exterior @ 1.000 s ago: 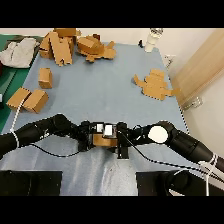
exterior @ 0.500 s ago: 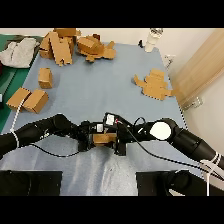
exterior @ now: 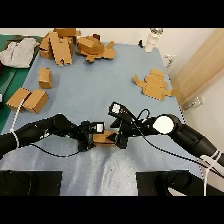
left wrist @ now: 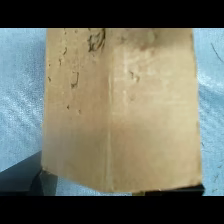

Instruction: Fold the box.

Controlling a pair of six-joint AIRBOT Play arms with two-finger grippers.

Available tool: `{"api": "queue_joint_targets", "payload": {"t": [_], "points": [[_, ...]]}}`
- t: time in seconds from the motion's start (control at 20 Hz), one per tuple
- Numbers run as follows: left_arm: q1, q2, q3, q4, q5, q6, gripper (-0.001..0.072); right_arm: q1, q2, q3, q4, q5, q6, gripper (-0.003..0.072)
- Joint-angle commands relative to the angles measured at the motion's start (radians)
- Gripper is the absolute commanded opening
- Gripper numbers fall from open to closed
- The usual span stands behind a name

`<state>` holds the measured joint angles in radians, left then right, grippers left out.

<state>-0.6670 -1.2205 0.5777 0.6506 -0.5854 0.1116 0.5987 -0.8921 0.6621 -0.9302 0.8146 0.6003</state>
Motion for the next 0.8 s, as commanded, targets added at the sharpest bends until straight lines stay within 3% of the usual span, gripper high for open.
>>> {"api": "queue_joint_targets", "payload": {"t": [0.0, 0.5, 0.75], "points": [[0.0, 0.0, 0.001, 0.0, 0.0, 0.0, 0.052, -0.004, -0.021, 0.001, 0.005, -0.005, -0.05, 0.0536], [0.0, 0.0, 0.001, 0.0, 0.0, 0.0, 0.0521, -0.003, -0.051, 0.001, 0.005, -0.002, -0.123, 0.0535], [0.0, 0.0, 0.001, 0.0, 0.0, 0.0, 0.052, 0.091, -0.055, 0.0, -0.04, -0.011, -0.14, 0.0534]]}}
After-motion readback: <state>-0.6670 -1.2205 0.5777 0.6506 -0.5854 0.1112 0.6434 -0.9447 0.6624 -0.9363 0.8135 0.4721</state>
